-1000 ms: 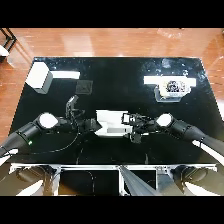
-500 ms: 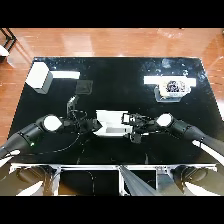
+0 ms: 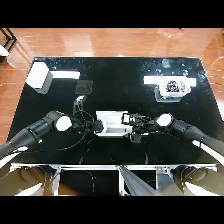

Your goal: Fold the box and place the chain.

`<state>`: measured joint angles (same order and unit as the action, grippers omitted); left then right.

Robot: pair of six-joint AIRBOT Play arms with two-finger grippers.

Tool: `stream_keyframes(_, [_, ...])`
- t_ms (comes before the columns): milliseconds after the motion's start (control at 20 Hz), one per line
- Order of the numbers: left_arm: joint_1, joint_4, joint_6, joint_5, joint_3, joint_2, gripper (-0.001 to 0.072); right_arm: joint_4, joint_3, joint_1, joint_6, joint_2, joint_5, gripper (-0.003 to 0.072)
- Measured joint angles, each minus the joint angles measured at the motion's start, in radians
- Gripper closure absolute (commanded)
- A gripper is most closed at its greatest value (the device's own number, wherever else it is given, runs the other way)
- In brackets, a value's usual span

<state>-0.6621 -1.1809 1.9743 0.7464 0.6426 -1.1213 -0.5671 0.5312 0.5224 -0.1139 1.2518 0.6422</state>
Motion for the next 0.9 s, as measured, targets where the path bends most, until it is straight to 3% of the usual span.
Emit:
stream_keyframes(350, [-0.066, -0.146, 0.167, 0.058, 0.066, -0.060, 0.0101, 0.000, 0.000, 0.000, 0.000, 0.000, 0.000, 0.0258])
stream_keyframes(750, [-0.081, -0.212, 0.227, 0.138, 0.155, -0.156, 0.0113, 0.000, 0.000, 0.000, 0.001, 0.000, 0.000, 0.0258])
stream_keyframes(800, [-0.085, -0.223, 0.233, 0.148, 0.170, -0.168, 0.0126, 0.000, 0.000, 0.000, 0.001, 0.000, 0.000, 0.0258])
stream_keyframes(850, [-0.091, -0.233, 0.242, 0.165, 0.183, -0.180, 0.0200, 0.000, 0.000, 0.000, 0.001, 0.000, 0.000, 0.0258])
stream_keyframes(900, [-0.099, -0.245, 0.245, 0.182, 0.198, -0.190, 0.0224, 0.000, 0.000, 0.000, 0.001, 0.000, 0.000, 0.0258])
